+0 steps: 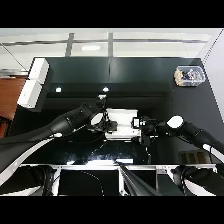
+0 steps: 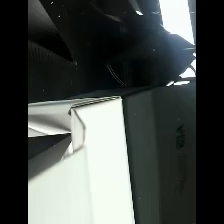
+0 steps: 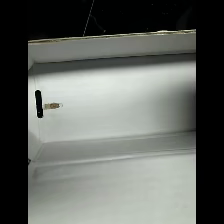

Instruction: Fold the box and place the chain.

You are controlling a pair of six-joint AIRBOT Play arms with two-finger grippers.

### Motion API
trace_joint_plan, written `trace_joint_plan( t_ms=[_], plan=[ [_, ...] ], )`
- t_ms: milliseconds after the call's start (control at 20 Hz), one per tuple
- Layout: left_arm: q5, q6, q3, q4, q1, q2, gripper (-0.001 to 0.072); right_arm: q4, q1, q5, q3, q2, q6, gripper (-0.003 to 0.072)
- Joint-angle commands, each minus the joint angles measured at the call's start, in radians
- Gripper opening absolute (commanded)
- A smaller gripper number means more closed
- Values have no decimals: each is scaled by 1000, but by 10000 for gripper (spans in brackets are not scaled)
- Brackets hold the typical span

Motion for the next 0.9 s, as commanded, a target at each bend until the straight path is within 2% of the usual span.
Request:
trace_joint_plan(
  t_ms=[0, 100, 250, 300, 400, 850],
  plan=[
    [-9, -58, 25, 7, -10, -30, 450, 0, 0, 1, 0, 0, 0, 480],
    [-36, -60, 54, 3, -13, -63, 438, 0, 0, 1, 0, 0, 0, 480],
    [-36, -73, 73, 8, -14, -74, 381, 0, 0, 0, 0, 0, 0, 480],
    [-30, -73, 73, 11, -14, -75, 327, 0, 0, 0, 0, 0, 0, 480],
    [-32, -72, 73, 16, -14, -83, 290, 0, 0, 0, 0, 0, 0, 480],
    [-46, -73, 73, 29, -20, -108, 273, 0, 0, -2, 0, 0, 0, 480]
  ],
)
